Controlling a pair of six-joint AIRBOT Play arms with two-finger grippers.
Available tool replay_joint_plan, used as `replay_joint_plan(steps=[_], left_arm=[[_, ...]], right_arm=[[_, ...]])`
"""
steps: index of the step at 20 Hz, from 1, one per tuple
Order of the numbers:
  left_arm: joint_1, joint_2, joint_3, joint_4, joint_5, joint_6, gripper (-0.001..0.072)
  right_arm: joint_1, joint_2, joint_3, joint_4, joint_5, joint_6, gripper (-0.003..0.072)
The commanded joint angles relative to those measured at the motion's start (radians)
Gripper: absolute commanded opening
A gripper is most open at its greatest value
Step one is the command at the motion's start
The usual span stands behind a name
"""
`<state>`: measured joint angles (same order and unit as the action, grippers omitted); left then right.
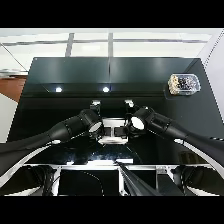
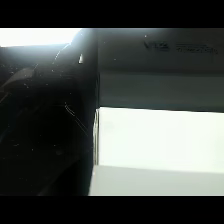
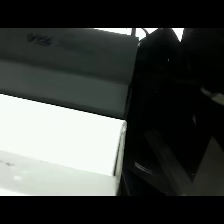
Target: Fold the box and place the chain.
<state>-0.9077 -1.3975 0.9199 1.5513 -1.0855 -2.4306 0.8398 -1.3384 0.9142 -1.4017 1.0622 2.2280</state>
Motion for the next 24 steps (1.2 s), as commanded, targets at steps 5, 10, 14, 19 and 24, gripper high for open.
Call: replay_joint_plan(steps=[5, 10, 14, 19, 24], left_arm=[[0.0, 0.0, -0.001, 0.001, 0.001, 0.0, 0.0033], [0.0, 0.0, -0.001, 0.001, 0.0, 0.0, 0.0033], [0.0, 0.0, -0.001, 0.0, 0.0, 0.0, 0.0033], [0.0, 0.0, -0.001, 0.0, 0.0, 0.0, 0.0033], [0.0, 0.0, -0.001, 0.0, 0.0, 0.0, 0.0033]], right_arm=[[0.02, -0.045, 0.023, -0.029, 0.051, 0.095, 0.024], [0.02, -0.046, 0.023, -0.04, 0.05, 0.104, 0.0239], [0.02, -0.047, 0.023, -0.036, 0.029, 0.115, 0.0239], [0.02, -0.053, 0.023, -0.035, 0.02, 0.121, 0.0088], [0.02, -0.053, 0.023, -0.032, 0.015, 0.121, 0.0049]])
